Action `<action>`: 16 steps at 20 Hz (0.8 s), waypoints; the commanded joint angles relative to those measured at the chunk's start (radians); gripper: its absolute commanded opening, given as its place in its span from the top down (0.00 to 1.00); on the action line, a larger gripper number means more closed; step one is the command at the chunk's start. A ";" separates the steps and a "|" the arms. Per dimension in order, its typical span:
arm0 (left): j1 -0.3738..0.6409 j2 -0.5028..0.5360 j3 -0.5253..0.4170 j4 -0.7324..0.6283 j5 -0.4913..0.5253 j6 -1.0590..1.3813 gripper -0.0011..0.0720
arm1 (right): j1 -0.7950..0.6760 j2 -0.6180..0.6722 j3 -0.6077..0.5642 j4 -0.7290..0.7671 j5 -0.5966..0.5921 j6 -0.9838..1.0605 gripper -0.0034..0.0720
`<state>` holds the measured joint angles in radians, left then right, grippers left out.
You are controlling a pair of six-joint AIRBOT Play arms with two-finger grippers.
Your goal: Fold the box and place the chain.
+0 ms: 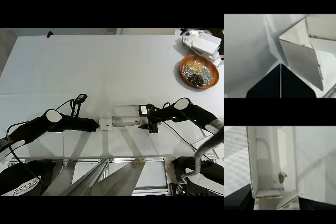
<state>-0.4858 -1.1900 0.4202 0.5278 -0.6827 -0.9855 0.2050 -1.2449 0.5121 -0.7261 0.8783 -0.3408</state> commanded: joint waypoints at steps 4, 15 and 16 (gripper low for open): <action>-0.055 -0.022 0.008 -0.067 0.028 -0.009 0.98 | 0.000 0.000 0.001 0.000 0.000 0.000 0.53; -0.095 -0.010 0.137 -0.060 0.035 0.024 0.91 | 0.000 0.000 0.001 0.000 0.000 0.000 0.53; -0.105 -0.010 0.142 -0.055 0.035 0.024 0.83 | 0.000 0.000 0.001 0.000 0.000 0.000 0.53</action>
<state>-0.5701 -1.2018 0.5301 0.4648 -0.6487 -0.9665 0.2050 -1.2449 0.5121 -0.7261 0.8783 -0.3408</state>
